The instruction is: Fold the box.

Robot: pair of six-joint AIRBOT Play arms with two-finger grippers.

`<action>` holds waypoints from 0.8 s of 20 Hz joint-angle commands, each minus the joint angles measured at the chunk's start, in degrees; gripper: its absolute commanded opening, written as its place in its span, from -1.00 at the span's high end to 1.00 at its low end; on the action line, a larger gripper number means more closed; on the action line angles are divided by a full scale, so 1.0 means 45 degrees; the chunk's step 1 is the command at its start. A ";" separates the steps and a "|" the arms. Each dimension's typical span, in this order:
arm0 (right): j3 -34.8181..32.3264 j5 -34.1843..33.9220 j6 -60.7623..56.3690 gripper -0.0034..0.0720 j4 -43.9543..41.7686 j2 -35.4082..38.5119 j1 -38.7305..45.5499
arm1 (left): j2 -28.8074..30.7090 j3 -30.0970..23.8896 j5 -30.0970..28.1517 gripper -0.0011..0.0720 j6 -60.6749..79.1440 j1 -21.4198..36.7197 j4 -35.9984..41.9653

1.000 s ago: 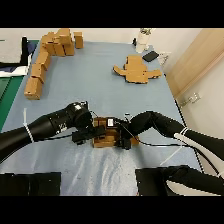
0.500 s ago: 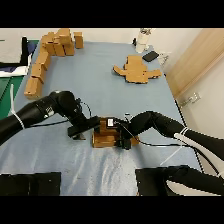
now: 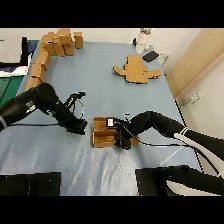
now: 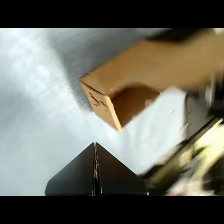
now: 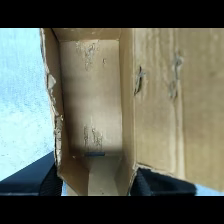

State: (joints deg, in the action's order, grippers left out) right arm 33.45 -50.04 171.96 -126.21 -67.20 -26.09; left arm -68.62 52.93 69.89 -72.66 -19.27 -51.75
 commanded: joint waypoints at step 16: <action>0.0010 0.0005 0.0000 -0.32 0.0049 0.0000 0.0000 | 0.1321 -0.6800 -0.7427 -0.96 2.2056 0.0102 0.7684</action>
State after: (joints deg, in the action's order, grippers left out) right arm 33.45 -50.04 171.96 -126.08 -67.20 -26.09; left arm -57.39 21.39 40.75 17.08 -16.82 -19.84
